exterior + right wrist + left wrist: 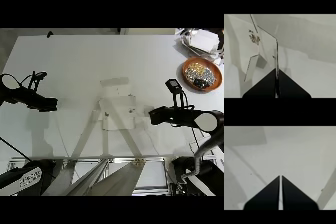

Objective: Fold the box and place the chain.

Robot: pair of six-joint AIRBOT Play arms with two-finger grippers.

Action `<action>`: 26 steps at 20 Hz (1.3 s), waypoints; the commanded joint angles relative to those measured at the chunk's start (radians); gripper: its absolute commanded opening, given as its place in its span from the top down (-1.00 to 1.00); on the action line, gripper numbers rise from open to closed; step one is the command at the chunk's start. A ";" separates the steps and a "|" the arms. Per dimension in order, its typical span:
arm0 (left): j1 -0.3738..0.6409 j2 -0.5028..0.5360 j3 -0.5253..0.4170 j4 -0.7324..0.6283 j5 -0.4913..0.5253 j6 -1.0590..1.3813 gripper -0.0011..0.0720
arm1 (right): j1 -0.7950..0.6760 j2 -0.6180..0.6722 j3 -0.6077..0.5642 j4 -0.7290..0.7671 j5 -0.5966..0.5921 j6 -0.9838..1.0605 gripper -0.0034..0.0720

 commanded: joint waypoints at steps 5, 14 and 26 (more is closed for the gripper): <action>0.000 -0.040 0.000 -0.518 -0.032 0.475 -0.75 | 0.058 -0.019 -0.003 -0.003 -0.039 0.041 0.87; -0.167 -0.419 0.266 -0.704 -0.177 0.691 -0.80 | 0.058 -0.031 -0.003 -0.002 -0.027 0.040 0.87; -0.323 -0.623 0.368 -0.771 -0.184 0.827 -0.72 | 0.058 -0.031 -0.003 -0.003 0.004 0.041 0.87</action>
